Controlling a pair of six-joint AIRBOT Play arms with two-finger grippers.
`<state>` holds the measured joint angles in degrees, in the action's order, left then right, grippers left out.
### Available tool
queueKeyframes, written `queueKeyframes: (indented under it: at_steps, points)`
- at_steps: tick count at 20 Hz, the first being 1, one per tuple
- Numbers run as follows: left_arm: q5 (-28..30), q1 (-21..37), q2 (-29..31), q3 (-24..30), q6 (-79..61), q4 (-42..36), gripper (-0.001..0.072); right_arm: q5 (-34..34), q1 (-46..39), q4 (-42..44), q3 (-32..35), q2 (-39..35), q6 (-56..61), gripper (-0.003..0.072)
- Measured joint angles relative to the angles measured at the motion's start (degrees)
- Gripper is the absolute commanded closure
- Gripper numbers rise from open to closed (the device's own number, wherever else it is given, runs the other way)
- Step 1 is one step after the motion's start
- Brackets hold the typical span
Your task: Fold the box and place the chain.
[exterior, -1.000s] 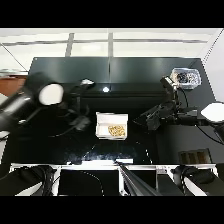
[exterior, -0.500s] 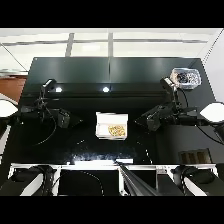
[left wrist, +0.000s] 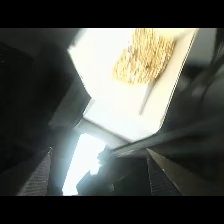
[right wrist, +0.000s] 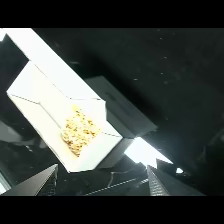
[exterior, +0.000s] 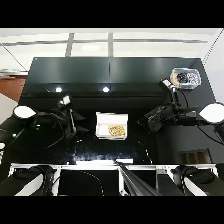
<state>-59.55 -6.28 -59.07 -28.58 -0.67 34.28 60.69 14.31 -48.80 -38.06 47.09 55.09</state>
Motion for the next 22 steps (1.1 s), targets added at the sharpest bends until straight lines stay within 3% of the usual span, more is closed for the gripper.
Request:
queueKeyframes:
  at_steps: [2,4,11,22]
  points:
    - [1.8,-1.9,-2.3,0.0,-6.0,0.9,-0.0005,-0.8,0.0,-0.6,0.0,0.0,0.0,0.0063]
    - [2.8,-3.6,-4.9,-0.2,-10.6,1.6,-0.0006,-1.9,0.0,-0.8,0.0,0.0,0.0,-0.0021]
    - [3.9,-8.4,-11.9,-2.7,-17.4,0.3,-0.0008,-4.0,0.0,-1.2,0.0,0.0,0.0,-0.0021]
    - [3.6,-9.4,-13.5,-3.4,-18.7,-3.3,-0.0008,-4.5,0.0,-1.3,0.0,0.0,0.0,-0.002]
